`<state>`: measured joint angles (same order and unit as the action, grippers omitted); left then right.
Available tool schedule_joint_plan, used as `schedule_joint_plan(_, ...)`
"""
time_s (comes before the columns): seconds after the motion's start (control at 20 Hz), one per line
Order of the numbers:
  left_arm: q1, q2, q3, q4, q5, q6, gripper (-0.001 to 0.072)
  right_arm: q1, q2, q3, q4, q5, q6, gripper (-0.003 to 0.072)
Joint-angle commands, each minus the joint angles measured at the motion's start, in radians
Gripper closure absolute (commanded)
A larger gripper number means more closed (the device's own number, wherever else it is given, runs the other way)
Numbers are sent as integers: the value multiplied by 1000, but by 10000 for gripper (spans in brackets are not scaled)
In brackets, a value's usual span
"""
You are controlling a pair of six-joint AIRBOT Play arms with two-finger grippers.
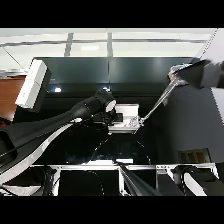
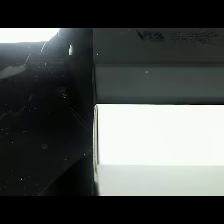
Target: Fold the box and place the chain.
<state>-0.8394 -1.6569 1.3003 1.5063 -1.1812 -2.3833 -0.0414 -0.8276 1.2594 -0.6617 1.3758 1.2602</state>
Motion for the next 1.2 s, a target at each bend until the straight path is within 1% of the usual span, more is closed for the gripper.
schedule_joint_plan(0.0,0,-1,1,0,-1,1,678,159,6,-90,37,-50,8,669)
schedule_joint_plan(0.15,0,-1,1,0,-1,0,678,249,3,-195,35,-150,15,669)
schedule_joint_plan(0.3,0,-1,1,0,-1,1,679,229,-4,-202,22,-151,15,669)
schedule_joint_plan(0.4,0,-1,1,0,-1,0,679,174,-4,-202,22,-119,16,669)
schedule_joint_plan(0.6,0,-1,1,0,-1,0,678,40,-2,-199,61,-5,14,669)
schedule_joint_plan(0.7,0,-1,1,0,-1,0,679,16,-2,-200,74,52,0,669)
schedule_joint_plan(0.75,0,-1,1,0,-1,0,678,18,-2,-200,75,61,-8,669)
schedule_joint_plan(1.0,0,-1,1,0,-1,0,678,37,-2,-203,120,53,-10,669)
schedule_joint_plan(1.05,0,-1,1,0,-1,1,678,61,-2,-213,145,36,-12,669)
schedule_joint_plan(1.15,0,-1,1,0,-1,0,678,128,-2,-253,163,-51,-12,669)
